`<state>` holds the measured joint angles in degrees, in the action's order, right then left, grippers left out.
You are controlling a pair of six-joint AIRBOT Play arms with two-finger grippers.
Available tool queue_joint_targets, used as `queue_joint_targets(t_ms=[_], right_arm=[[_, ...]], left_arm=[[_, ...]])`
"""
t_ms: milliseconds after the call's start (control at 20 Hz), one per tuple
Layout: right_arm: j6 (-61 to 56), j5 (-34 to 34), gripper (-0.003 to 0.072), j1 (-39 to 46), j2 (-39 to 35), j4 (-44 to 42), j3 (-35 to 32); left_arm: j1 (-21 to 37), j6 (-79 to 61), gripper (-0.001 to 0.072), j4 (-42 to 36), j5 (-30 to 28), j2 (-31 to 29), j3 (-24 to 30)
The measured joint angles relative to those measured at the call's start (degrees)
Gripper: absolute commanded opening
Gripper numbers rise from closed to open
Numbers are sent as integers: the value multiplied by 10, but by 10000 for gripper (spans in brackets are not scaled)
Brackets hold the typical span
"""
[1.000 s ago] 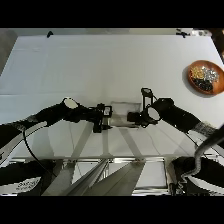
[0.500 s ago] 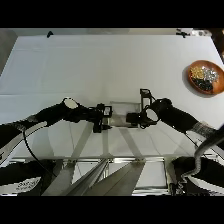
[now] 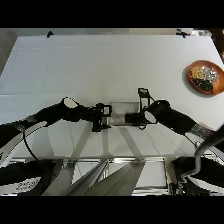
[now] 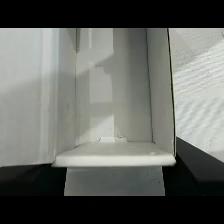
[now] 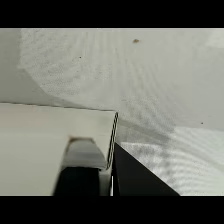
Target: Fold the box and place the chain.
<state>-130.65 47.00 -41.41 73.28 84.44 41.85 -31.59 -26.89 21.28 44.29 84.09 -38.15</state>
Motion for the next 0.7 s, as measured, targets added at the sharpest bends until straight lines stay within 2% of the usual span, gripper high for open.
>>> queue_joint_targets(t_ms=[100,150,250,300,400,450,500,550,700], right_arm=[[1,0,14,-1,0,0,0],[1,0,44,-1,1,-1,0],[6,-7,286,-1,2,-5,0],[11,-15,299,-2,2,-9,1],[15,-17,288,-2,2,-8,1],[17,-17,252,-2,2,-8,1],[17,-15,173,-2,2,-6,1],[19,-12,154,-2,2,-3,0],[21,-10,156,-1,2,-3,0]], left_arm=[[0,-1,377,0,0,0,0],[0,-1,377,0,0,0,0],[0,-1,377,0,0,0,0],[0,-1,377,0,0,0,0],[0,-1,377,0,0,0,0],[0,-1,377,0,0,0,0],[0,-1,377,0,0,0,0],[0,-1,377,0,0,0,0],[0,-1,377,0,0,0,0]])
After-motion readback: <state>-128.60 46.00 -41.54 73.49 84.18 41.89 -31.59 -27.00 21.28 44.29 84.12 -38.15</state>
